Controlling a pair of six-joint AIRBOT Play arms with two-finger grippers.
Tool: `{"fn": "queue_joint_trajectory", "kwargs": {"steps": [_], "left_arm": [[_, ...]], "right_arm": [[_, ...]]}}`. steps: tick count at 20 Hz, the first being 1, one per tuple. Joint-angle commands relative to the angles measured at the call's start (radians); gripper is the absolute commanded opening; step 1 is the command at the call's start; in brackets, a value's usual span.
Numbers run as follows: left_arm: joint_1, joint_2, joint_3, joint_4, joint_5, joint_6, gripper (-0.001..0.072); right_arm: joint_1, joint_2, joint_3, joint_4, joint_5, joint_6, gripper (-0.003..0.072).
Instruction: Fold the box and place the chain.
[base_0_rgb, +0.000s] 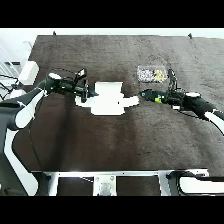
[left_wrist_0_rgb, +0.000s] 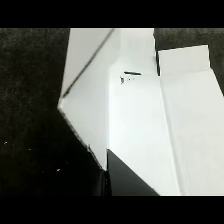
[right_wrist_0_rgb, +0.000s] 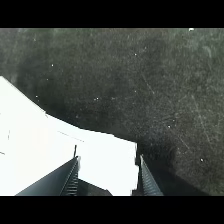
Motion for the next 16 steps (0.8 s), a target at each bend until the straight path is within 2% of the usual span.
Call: {"fn": "queue_joint_trajectory", "kwargs": {"steps": [1,4,10,16], "left_arm": [[0.000,-0.011,-0.014,-0.003,0.016,0.055,0.0017],[0.000,-0.022,-0.013,-0.047,0.011,0.100,0.0017],[0.000,-0.034,-0.013,-0.051,0.018,0.126,0.0017],[0.000,-0.036,-0.013,-0.048,0.053,0.124,0.0019]], "right_arm": [[-0.001,0.001,-0.008,0.000,0.002,0.000,0.0457],[0.000,0.001,-0.008,0.001,0.002,0.000,0.0457],[0.000,0.001,-0.008,0.001,0.002,-0.010,0.0457],[-0.001,0.011,-0.007,0.011,0.045,-0.194,0.0457]]}}
